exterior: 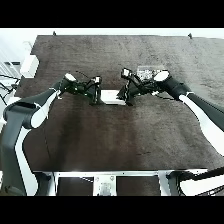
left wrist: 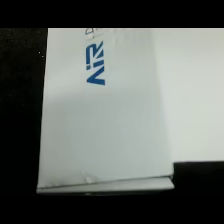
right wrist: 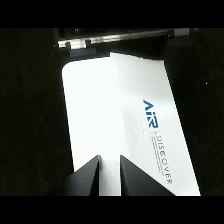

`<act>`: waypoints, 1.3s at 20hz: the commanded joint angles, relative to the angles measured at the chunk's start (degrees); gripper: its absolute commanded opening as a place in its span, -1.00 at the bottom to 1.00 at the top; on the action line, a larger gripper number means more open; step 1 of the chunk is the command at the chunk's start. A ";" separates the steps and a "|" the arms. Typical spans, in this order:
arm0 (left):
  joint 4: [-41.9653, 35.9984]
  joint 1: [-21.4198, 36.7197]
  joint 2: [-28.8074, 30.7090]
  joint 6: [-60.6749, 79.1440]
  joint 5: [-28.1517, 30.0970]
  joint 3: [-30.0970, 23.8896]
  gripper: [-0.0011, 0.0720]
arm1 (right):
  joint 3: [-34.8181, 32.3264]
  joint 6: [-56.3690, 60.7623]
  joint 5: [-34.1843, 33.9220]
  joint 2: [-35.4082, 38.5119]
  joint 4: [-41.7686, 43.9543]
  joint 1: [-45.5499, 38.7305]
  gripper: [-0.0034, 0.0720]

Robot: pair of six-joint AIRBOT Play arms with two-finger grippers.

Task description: Fold the box and place the chain.

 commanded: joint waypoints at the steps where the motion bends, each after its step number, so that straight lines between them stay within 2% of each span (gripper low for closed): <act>1: 0.00 -0.02 -0.04 0.02 0.02 0.02 0.18 | -1.20 -4.57 -1.79 -0.70 1.09 0.04 -0.49; 26: 0.00 -0.02 -0.02 0.02 0.00 0.02 0.18 | -0.20 -8.46 -1.33 -2.47 6.05 0.15 -0.49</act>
